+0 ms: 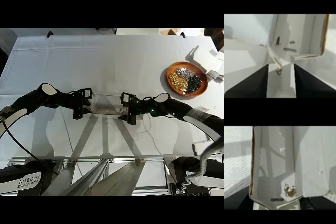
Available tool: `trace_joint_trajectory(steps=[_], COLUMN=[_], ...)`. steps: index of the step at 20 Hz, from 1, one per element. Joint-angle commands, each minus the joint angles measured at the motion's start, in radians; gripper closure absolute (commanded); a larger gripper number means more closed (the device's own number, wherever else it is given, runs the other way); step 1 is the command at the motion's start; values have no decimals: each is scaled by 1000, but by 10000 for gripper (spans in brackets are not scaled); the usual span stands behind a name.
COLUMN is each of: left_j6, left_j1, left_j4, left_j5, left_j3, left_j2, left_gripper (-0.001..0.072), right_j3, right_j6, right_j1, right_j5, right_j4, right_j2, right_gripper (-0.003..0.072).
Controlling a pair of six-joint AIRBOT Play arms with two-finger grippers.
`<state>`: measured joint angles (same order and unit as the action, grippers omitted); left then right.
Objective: Fold the box and place the chain.
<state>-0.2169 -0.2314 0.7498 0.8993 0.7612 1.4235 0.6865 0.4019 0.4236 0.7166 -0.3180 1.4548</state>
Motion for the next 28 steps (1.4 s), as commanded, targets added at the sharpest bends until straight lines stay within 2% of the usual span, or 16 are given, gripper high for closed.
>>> trace_joint_trajectory(steps=[1,2,4,8,13,14,15,16,21,25,26,27,28], left_j6=[-30,-50,-85,-190,-232,-232,-232,-232,-232,-230,-230,-228,-228], left_j1=[-1,-1,-1,-1,-1,-1,-1,-1,-1,-4,-8,-11,-14], left_j4=[-27,-32,-32,-47,-131,-133,-132,-133,-138,-219,-224,-225,-224], left_j5=[64,84,105,95,58,58,58,58,60,76,75,75,78], left_j3=[0,0,0,0,0,0,0,0,0,0,0,0,0], left_j2=[1,1,1,1,1,1,1,1,1,4,4,8,14], left_gripper=[400,418,504,505,511,548,655,704,704,693,662,593,458], right_j3=[1,1,1,1,1,1,1,1,1,1,1,1,1], right_j6=[0,0,0,0,0,0,0,0,0,0,0,0,0], right_j1=[0,0,0,0,0,0,0,0,0,0,0,0,0], right_j5=[0,0,0,0,0,0,0,0,0,0,0,0,0], right_j4=[0,0,0,0,0,0,0,0,0,0,0,0,0], right_j2=[0,0,0,0,0,0,0,0,0,0,0,0,0], right_gripper=[148,148,148,148,148,148,148,148,148,148,148,148,148])
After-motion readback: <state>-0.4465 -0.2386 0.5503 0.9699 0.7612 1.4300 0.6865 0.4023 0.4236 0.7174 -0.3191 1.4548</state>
